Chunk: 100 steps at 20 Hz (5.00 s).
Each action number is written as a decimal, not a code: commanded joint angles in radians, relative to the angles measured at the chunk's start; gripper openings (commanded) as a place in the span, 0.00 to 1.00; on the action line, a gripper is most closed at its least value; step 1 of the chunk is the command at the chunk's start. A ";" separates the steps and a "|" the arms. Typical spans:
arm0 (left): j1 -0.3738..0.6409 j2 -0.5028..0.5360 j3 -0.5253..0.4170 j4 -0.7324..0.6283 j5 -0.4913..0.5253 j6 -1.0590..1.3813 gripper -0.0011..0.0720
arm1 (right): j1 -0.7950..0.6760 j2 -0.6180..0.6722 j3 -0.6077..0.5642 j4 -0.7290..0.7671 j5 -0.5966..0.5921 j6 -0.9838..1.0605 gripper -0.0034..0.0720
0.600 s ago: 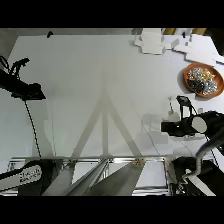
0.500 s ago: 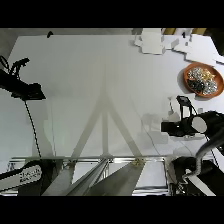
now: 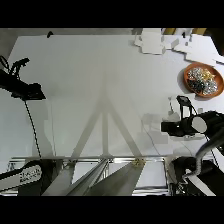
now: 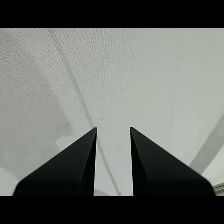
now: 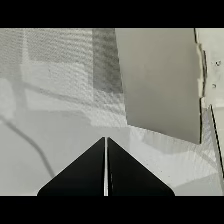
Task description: Fold the box and place the chain.
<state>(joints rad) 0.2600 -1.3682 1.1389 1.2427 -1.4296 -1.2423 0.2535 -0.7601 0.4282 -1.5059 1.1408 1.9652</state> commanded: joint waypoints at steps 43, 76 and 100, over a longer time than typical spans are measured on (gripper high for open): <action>0.000 0.000 0.000 0.000 0.000 0.000 0.31 | -0.727 -0.494 0.478 -0.261 0.168 -0.745 0.06; -0.584 -0.375 0.000 -0.828 0.130 0.753 0.86 | -0.071 0.051 -0.022 0.378 -0.378 -0.653 0.06; -0.696 -0.304 0.000 -0.579 0.188 1.068 0.01 | -0.071 0.146 0.052 0.414 -0.336 -0.676 0.44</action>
<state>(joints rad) -0.4015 -1.7401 1.1389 0.5255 -1.2789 -0.2752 0.1818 -0.6468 0.4423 -1.0988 0.7776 1.3067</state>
